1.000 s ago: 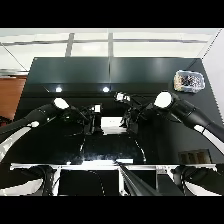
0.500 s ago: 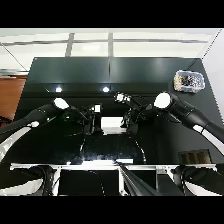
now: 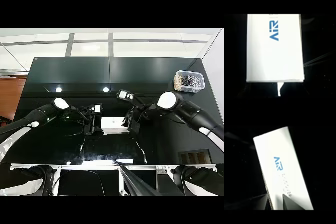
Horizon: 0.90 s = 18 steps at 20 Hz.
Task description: Fold the box and place the chain.
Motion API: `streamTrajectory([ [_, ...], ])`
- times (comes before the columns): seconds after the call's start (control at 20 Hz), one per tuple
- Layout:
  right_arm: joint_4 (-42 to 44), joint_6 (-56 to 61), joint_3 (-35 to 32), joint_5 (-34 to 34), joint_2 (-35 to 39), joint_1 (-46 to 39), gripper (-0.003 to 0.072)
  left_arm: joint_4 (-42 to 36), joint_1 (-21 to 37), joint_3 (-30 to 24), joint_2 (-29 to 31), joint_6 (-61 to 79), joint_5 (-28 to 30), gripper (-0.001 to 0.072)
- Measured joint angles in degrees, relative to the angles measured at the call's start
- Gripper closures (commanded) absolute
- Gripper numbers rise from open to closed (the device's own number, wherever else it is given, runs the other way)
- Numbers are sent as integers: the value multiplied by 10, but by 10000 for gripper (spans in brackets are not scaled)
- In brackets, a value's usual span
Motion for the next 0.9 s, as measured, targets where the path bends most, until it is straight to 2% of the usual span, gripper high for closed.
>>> streamTrajectory([
  [0.05,0,28,0,9,10,-9,679,0,0,0,0,0,0,430],
  [0.2,24,130,-31,38,28,-49,672,0,0,0,0,0,0,430],
  [0.4,214,156,-117,12,29,-76,671,0,0,0,0,0,0,430],
  [0.55,314,156,-149,-23,15,-83,670,0,0,0,0,0,0,430],
  [0.7,347,158,-161,-46,-4,-86,670,0,0,0,0,0,0,412],
  [0.9,339,172,-166,-68,-21,-87,670,0,0,0,0,0,0,412],
])
